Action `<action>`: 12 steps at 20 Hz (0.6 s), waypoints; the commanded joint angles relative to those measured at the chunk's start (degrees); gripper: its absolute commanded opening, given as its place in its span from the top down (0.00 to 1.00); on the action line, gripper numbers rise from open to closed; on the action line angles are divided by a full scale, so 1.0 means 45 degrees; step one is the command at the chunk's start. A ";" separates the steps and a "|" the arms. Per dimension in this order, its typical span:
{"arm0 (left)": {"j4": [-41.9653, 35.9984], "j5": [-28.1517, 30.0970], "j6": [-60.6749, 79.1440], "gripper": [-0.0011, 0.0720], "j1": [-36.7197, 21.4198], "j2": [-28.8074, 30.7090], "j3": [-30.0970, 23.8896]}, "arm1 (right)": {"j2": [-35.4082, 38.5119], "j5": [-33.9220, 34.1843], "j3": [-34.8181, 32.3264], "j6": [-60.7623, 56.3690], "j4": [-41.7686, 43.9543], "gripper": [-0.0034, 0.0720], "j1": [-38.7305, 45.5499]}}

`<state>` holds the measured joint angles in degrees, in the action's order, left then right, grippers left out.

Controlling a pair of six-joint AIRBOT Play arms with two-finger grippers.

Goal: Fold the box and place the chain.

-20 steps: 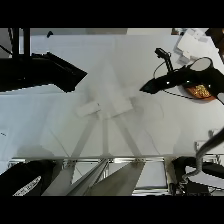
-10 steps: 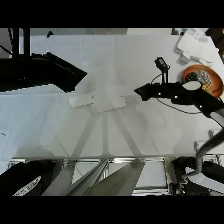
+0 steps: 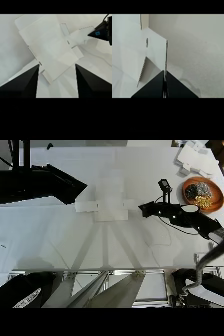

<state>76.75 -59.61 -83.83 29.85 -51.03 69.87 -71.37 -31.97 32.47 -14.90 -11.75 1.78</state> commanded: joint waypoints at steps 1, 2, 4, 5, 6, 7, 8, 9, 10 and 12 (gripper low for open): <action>0.0000 0.0005 0.0005 0.29 0.0005 0.0005 0.0005 | 0.0010 0.0311 -0.0078 0.0087 0.0097 0.95 -0.0063; 0.0000 0.0005 0.0005 0.29 0.0005 0.0005 0.0005 | 0.0010 0.0287 -0.0078 0.0087 0.0063 0.95 -0.0058; 0.0000 0.0005 0.0005 0.29 0.0010 0.0005 0.0005 | 0.0015 0.0219 -0.0073 0.0083 0.0024 0.95 -0.0058; 0.0005 0.0005 0.0005 0.29 0.0005 0.0005 0.0000 | 0.0015 0.0185 -0.0073 0.0083 0.0029 0.95 -0.0058; 0.0005 0.0005 0.0005 0.29 0.0005 0.0005 0.0005 | 0.0015 0.0170 -0.0073 0.0083 0.0029 0.94 -0.0058; 0.0000 0.0005 0.0005 0.29 0.0005 0.0005 0.0000 | 0.0015 0.0175 -0.0073 0.0083 0.0029 0.94 -0.0058; 0.0000 0.0005 0.0005 0.29 0.0005 0.0005 0.0005 | 0.0015 0.0175 -0.0073 0.0083 0.0029 0.94 -0.0058; 0.0005 0.0005 0.0005 0.29 0.0005 0.0005 0.0005 | 0.0015 0.0175 -0.0073 0.0083 0.0029 0.94 -0.0058; 0.0005 0.0005 0.0005 0.29 0.0010 0.0005 0.0005 | 0.0015 0.0175 -0.0073 0.0083 0.0029 0.94 -0.0058; 0.0005 0.0005 0.0005 0.29 0.0005 0.0005 0.0000 | 0.0015 0.0175 -0.0073 0.0083 0.0029 0.94 -0.0058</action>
